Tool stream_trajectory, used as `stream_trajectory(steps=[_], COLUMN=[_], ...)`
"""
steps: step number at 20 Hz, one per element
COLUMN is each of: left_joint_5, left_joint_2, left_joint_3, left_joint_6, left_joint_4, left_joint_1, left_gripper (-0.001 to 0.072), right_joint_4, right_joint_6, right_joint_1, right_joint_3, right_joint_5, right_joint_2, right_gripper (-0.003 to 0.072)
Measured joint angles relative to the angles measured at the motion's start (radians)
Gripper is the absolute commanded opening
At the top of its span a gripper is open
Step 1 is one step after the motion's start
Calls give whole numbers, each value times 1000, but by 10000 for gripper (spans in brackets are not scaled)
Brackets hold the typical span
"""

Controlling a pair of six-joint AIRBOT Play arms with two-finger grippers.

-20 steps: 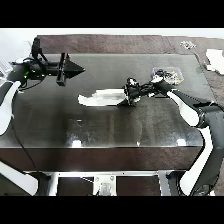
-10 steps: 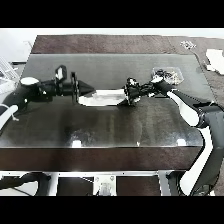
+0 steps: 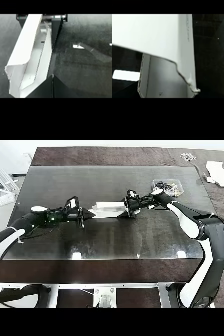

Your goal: Fold the box and place the chain.

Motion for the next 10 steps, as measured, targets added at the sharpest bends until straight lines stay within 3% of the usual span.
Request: stream_trajectory(steps=[4,10], left_joint_5=[27,17], left_joint_2=[-73,-219], left_joint_3=[31,229], left_joint_6=[34,-23], left_joint_4=[-154,-200], left_joint_1=[-1,-3], left_gripper=[18,21], right_joint_4=[0,0], right_joint_6=[0,0], right_joint_1=[0,0], right_joint_3=[0,0], right_joint_5=[0,0], right_joint_2=[0,0], right_gripper=[579,579])
